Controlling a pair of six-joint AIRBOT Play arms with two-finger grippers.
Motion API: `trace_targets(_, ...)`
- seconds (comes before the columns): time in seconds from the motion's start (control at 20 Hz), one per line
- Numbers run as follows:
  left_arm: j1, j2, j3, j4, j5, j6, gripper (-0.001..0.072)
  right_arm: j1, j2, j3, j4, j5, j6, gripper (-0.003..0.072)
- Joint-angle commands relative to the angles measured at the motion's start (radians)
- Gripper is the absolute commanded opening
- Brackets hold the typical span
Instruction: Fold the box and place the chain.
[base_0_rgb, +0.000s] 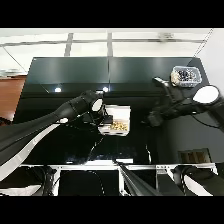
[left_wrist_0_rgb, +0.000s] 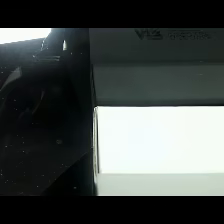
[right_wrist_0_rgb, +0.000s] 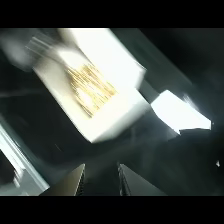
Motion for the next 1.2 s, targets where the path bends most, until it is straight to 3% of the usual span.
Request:
trace_targets(0.0,0.0,-0.003,0.0,0.008,-0.01,0.001,0.0031,-0.164,0.01,0.003,-0.167,0.224,0.077,0.027)
trace_targets(0.1,0.002,-0.007,0.0,0.01,-0.003,0.001,0.0031,-0.202,0.01,0.003,-0.15,0.247,0.079,0.0191)
trace_targets(0.4,0.001,-0.009,0.018,0.002,-0.003,-0.083,0.0051,-0.203,0.01,0.003,-0.02,0.205,0.058,0.0191)
trace_targets(0.45,0.0,-0.005,0.028,0.003,-0.004,-0.109,0.0279,-0.203,0.01,0.003,-0.021,0.202,0.057,0.0191)
trace_targets(0.5,-0.003,0.003,0.037,0.011,0.004,-0.118,0.0566,-0.203,0.01,0.003,-0.02,0.202,0.057,0.0191)
trace_targets(0.55,-0.006,0.016,0.05,0.035,0.003,-0.127,0.0618,-0.203,0.01,0.003,-0.02,0.201,0.057,0.0191)
trace_targets(0.75,-0.01,0.151,0.048,0.187,-0.013,-0.07,0.0618,-0.204,0.01,0.003,-0.021,0.187,0.055,0.0192)
trace_targets(0.85,-0.011,0.262,-0.004,0.272,-0.018,-0.043,0.0618,-0.204,0.01,0.003,-0.021,0.172,0.055,0.0191)
trace_targets(0.95,0.01,0.409,-0.119,0.361,-0.01,-0.047,0.0619,-0.204,0.01,0.003,-0.021,0.149,0.055,0.0191)
trace_targets(1.05,0.092,0.575,-0.284,0.37,0.038,-0.058,0.0619,-0.204,0.01,0.003,-0.018,0.124,0.055,0.0192)
trace_targets(1.15,0.239,0.72,-0.424,0.187,0.061,-0.045,0.0619,-0.203,0.01,0.003,0.005,0.114,0.055,0.0193)
